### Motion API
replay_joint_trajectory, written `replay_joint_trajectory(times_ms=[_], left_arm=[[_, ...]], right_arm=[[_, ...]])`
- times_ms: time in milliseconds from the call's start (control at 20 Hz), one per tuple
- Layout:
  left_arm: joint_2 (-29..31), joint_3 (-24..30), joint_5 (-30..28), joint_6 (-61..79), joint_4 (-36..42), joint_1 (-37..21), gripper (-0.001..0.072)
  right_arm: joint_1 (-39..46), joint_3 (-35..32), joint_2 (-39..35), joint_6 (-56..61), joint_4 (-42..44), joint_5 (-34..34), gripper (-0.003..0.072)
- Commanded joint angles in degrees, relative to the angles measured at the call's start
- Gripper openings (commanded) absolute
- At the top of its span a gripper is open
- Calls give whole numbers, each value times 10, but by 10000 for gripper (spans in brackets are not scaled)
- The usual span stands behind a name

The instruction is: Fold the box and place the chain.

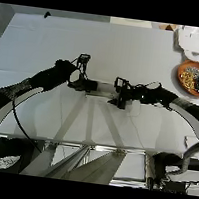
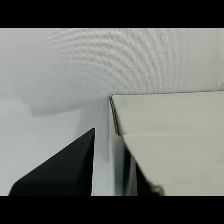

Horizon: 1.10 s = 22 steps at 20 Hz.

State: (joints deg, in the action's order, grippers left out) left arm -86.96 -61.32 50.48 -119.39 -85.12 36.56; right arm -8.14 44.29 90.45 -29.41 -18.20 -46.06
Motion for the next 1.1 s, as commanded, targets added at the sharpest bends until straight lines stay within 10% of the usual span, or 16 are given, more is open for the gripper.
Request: replay_joint_trajectory(times_ms=[0,200,450,600,650,750,1050], left_arm=[[-11,-1,-7,-21,-13,15,260],[-21,-1,-7,-22,-21,21,269],[-21,-1,-1,-23,-13,22,5],[-21,-1,-1,-39,-7,22,6],[-21,-1,2,-39,-6,22,44],[-13,-1,12,-43,-6,22,422],[98,-1,103,75,1,8,510]], right_arm=[[0,1,0,0,0,0,436],[0,1,0,0,0,0,436],[0,1,0,0,0,0,436],[0,1,0,0,0,0,436],[0,1,0,0,0,0,436],[0,1,0,0,0,0,436],[0,1,0,0,0,0,436]])
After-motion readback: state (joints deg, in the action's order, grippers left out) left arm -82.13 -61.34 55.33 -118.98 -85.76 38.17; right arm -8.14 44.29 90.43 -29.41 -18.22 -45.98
